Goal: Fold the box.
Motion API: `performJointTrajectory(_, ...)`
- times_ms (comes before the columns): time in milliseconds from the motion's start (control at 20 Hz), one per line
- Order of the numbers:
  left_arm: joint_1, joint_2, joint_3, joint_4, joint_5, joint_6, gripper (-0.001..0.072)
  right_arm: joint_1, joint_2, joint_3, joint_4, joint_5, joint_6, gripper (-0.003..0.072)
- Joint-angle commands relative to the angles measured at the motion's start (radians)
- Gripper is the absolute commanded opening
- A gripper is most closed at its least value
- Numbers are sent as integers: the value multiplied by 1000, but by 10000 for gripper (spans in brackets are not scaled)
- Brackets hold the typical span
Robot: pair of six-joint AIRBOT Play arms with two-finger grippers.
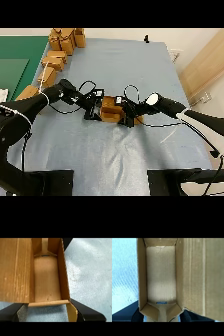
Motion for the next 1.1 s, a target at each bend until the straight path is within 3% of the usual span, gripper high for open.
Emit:
performJointTrajectory(0,-18,-8,2,29,20,-25,686,0,0,0,0,0,0,408)
performJointTrajectory(900,-62,-13,2,85,97,-93,683,1,0,0,0,0,0,408)
performJointTrajectory(1000,-61,-12,1,85,86,-94,418,0,0,0,0,0,0,408)
performJointTrajectory(1050,-62,-12,1,84,86,-94,416,0,0,0,0,0,0,408)
